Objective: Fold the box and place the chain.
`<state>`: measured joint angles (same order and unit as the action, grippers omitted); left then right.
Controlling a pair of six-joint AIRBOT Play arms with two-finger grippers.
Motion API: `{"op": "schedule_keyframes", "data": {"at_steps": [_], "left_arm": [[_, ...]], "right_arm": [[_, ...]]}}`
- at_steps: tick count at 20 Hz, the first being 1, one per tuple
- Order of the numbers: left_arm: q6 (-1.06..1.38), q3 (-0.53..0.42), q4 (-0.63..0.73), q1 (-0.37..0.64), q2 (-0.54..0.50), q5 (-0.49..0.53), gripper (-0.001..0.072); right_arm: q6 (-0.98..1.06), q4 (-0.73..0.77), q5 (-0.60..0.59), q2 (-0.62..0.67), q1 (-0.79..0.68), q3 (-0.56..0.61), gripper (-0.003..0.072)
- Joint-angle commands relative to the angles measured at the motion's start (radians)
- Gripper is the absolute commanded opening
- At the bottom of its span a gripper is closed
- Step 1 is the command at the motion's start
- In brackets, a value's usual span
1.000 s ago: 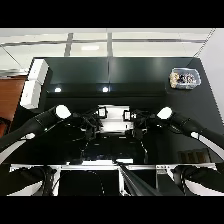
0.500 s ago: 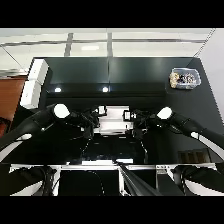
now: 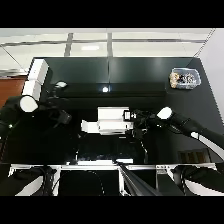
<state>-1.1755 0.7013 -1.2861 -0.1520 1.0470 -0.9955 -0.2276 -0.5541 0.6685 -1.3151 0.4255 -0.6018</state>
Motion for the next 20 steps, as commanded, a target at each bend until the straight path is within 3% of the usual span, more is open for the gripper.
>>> {"op": "schedule_keyframes", "data": {"at_steps": [1, 3, 4, 7, 15, 18, 20], "left_arm": [[-0.203, -0.070, 0.333, 0.237, 0.070, -0.151, 0.0028], [-0.055, -0.132, 0.627, 0.327, 0.127, -0.190, 0.0027], [-0.005, -0.152, 0.682, 0.339, 0.149, -0.193, 0.0026], [-0.014, -0.158, 0.611, 0.283, 0.210, -0.127, 0.0025], [-0.056, -0.156, 0.627, 0.066, 0.321, 0.007, 0.0026], [-0.006, -0.156, 0.689, 0.031, 0.348, 0.006, 0.0027], [0.127, -0.155, 0.820, 0.046, 0.348, -0.034, 0.0027]], "right_arm": [[-0.001, 0.000, 0.001, -0.001, 0.000, 0.000, 0.0450], [-0.001, 0.000, 0.001, -0.001, 0.000, 0.000, 0.0449], [-0.001, 0.000, 0.001, -0.001, 0.001, 0.000, 0.0449], [-0.001, 0.000, 0.001, -0.001, 0.000, 0.000, 0.0449], [-0.001, -0.001, 0.001, -0.001, 0.000, 0.000, 0.0450], [-0.001, 0.000, 0.001, -0.001, 0.001, 0.000, 0.0449], [-0.001, -0.001, 0.001, -0.001, 0.000, 0.000, 0.0449]]}}
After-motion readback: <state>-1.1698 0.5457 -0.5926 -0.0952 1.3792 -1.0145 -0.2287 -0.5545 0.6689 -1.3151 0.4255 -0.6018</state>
